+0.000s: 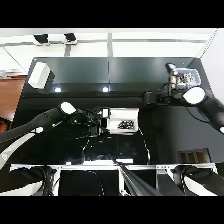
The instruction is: Fold the box and place the chain.
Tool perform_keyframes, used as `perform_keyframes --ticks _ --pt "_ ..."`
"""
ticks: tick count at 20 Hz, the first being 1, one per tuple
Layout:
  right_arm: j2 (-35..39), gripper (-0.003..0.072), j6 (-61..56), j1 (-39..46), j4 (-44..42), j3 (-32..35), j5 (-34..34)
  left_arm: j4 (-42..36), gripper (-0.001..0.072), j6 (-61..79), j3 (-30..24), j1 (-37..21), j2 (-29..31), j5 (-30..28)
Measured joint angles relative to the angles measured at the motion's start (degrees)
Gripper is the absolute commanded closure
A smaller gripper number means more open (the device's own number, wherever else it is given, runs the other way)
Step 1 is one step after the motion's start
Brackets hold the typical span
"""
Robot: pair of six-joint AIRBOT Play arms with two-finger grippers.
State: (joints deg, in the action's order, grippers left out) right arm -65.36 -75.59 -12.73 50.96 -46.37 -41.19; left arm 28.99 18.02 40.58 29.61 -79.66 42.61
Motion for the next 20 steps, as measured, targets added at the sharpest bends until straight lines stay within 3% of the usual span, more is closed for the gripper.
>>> perform_keyframes --ticks 3,8,13,20 --pt "-3.26 0.0062 12.57 -0.79 -6.21 -0.57 -1.79 0.04 0.0381 0.00 0.00 0.00 0.00 -0.04" --pt "-4.70 0.0062 24.52 -1.07 -9.01 -5.84 -9.90 0.07 0.0381 0.00 0.00 0.00 0.00 -0.13" --pt "-5.01 0.0064 33.81 -2.49 -4.39 -7.76 -17.77 0.07 0.0379 0.00 0.00 0.00 0.00 -0.17" --pt "-5.07 0.0073 49.92 -5.35 -1.51 -7.78 -21.00 0.09 0.0380 0.00 0.00 0.04 0.00 -0.20"
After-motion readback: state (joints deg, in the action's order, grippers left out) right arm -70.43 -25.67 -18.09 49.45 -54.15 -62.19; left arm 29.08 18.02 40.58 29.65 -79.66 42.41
